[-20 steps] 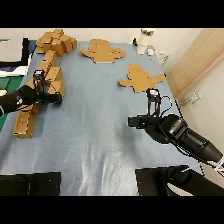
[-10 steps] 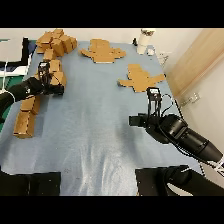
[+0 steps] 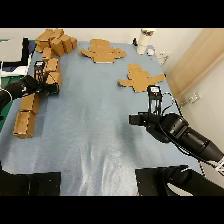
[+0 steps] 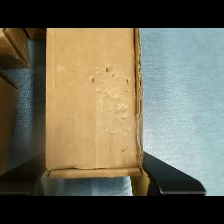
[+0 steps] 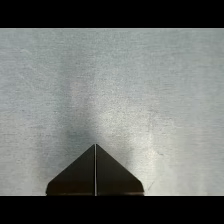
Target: Fold the box.
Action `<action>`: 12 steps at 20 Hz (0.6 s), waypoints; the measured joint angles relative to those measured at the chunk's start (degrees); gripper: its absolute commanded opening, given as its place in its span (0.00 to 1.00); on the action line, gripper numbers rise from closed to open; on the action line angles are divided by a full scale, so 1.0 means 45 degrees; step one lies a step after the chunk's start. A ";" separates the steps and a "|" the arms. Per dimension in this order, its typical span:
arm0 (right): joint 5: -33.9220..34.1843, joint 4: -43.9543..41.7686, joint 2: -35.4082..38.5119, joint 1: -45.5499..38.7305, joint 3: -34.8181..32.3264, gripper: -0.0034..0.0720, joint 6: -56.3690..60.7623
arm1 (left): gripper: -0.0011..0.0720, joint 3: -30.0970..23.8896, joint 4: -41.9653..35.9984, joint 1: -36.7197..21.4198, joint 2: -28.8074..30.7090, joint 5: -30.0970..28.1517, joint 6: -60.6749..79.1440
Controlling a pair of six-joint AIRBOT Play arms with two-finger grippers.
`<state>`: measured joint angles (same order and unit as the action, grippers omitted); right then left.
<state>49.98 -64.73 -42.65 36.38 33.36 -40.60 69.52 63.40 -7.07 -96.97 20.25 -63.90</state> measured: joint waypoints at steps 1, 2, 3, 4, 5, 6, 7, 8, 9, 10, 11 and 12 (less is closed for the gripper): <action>0.0000 -0.0024 0.0000 0.0005 0.0010 0.05 0.0000 | 0.67 0.0000 0.0068 -0.0039 -0.0005 0.0049 0.0000; 0.0000 -0.0024 0.0000 0.0000 0.0015 0.05 0.0000 | 0.80 0.0000 0.0107 -0.0053 -0.0005 0.0102 -0.0010; 0.0000 -0.0024 0.0000 0.0000 0.0019 0.05 0.0000 | 0.99 0.0000 0.0146 -0.0068 -0.0005 0.0160 -0.0034; 0.0000 -0.0034 0.0000 0.0000 0.0019 0.05 0.0000 | 0.99 0.0000 0.0214 -0.0078 -0.0005 0.0301 -0.0034; 0.0000 -0.0044 0.0000 0.0000 0.0019 0.05 0.0000 | 0.99 0.0000 0.0194 -0.0087 -0.0005 0.0311 -0.0078; 0.0000 -0.0049 0.0000 0.0000 0.0019 0.05 0.0000 | 0.99 0.0010 0.0209 -0.0097 0.0005 0.0364 -0.0049; 0.0005 -0.0068 0.0000 0.0000 0.0019 0.05 0.0000 | 0.99 0.0015 0.0214 -0.0102 0.0024 0.0466 -0.0053; 0.0005 -0.0087 0.0000 0.0000 0.0019 0.05 0.0000 | 0.99 0.0015 0.0267 -0.0117 0.0068 0.0641 -0.0053; 0.0005 -0.0102 0.0000 0.0000 0.0019 0.05 0.0000 | 0.99 0.0024 0.0296 -0.0131 0.0131 0.0835 -0.0058; 0.0005 -0.0102 0.0000 0.0000 0.0019 0.05 0.0000 | 0.99 0.0053 0.0359 -0.0155 0.0219 0.1161 -0.0068; 0.0005 -0.0117 0.0000 0.0000 0.0019 0.05 0.0000 | 0.99 0.0121 0.0403 -0.0189 0.0325 0.1423 -0.0073; 0.0005 -0.0126 0.0000 0.0000 0.0019 0.05 0.0000 | 0.99 0.0228 0.0427 -0.0238 0.0476 0.1787 -0.0083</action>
<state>50.00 -65.30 -42.65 36.38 33.45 -40.60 70.54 65.32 -8.14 -94.83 28.29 -64.27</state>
